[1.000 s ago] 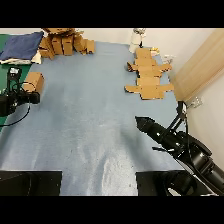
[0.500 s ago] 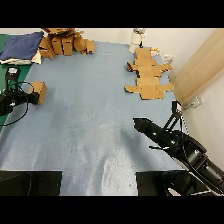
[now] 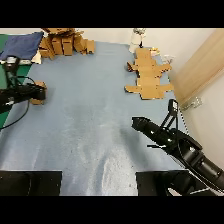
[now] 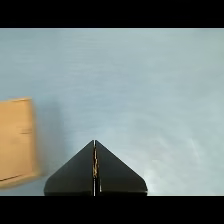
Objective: Fold the box.
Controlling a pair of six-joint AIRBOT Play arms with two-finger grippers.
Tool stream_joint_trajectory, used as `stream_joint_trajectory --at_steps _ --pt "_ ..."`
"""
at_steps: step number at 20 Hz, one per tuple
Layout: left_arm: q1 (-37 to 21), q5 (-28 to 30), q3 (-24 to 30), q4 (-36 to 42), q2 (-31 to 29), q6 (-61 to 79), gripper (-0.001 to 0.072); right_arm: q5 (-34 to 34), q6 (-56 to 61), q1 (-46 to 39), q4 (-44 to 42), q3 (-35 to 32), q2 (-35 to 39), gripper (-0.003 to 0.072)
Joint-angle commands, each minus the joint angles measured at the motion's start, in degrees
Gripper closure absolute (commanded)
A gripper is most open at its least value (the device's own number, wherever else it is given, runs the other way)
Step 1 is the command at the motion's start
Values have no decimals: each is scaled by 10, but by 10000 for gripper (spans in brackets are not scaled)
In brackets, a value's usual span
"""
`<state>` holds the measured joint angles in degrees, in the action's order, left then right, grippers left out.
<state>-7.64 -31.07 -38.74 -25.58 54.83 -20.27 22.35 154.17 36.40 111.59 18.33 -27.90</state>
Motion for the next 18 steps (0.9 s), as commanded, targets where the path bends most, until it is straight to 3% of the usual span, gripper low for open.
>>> stream_joint_trajectory --at_steps 1,4,7,11,18 --pt "112 -47 -5 -2 -1 -110 699 -65 -19 -26 7 19 -67 681" --pt "208 -39 -32 -2 42 -198 699 -128 -48 -49 7 74 -158 681" --pt "260 -40 -49 0 92 -237 699 -166 -51 -50 7 130 -233 681" --pt "290 -38 -52 3 120 -257 698 -189 -50 -50 -5 170 -286 681" --pt "291 -39 -52 3 119 -257 697 -183 -47 -50 -25 171 -287 681"
